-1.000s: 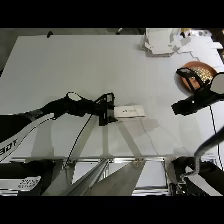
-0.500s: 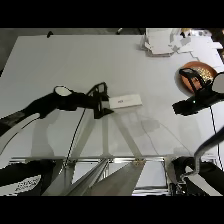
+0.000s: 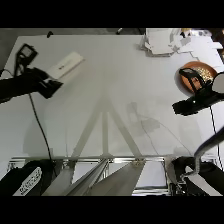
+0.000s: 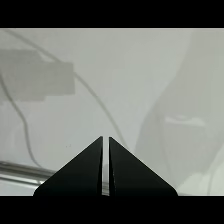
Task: Fold the box and place the chain.
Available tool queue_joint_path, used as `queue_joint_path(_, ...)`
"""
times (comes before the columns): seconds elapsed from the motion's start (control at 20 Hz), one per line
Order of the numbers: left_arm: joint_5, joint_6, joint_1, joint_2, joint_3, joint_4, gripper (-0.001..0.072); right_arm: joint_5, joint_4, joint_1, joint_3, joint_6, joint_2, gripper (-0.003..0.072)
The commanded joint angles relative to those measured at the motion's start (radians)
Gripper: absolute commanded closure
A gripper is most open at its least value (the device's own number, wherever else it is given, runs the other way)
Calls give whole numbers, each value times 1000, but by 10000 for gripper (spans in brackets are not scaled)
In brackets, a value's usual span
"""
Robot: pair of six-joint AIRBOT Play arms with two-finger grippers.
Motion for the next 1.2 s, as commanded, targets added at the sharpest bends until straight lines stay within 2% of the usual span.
queue_joint_path(0.0,-56,-249,195,55,0,253,698,0,0,0,0,0,1,650)
queue_joint_path(0.1,-86,-317,280,31,-6,310,693,0,0,0,0,0,1,650)
queue_joint_path(0.15,-91,-346,317,16,-15,322,660,1,0,0,0,0,1,650)
queue_joint_path(0.25,-119,-382,373,-19,-27,324,542,1,0,0,0,0,1,650)
queue_joint_path(0.5,-191,-383,404,-97,-37,356,529,0,0,0,0,0,1,650)
queue_joint_path(0.55,-192,-383,404,-103,-44,362,446,1,0,0,0,0,1,650)
queue_joint_path(0.65,-188,-383,404,-102,-63,362,204,1,0,0,0,0,1,650)
queue_joint_path(0.8,-184,-383,403,-101,-79,362,179,0,0,0,0,0,1,650)
queue_joint_path(0.85,-186,-383,402,-100,-79,362,132,0,0,0,0,0,1,650)
queue_joint_path(0.9,-184,-385,402,-94,-80,362,-1,0,0,0,0,0,1,650)
queue_joint_path(1.15,-170,-391,402,2,-80,361,15,0,0,0,0,0,1,650)
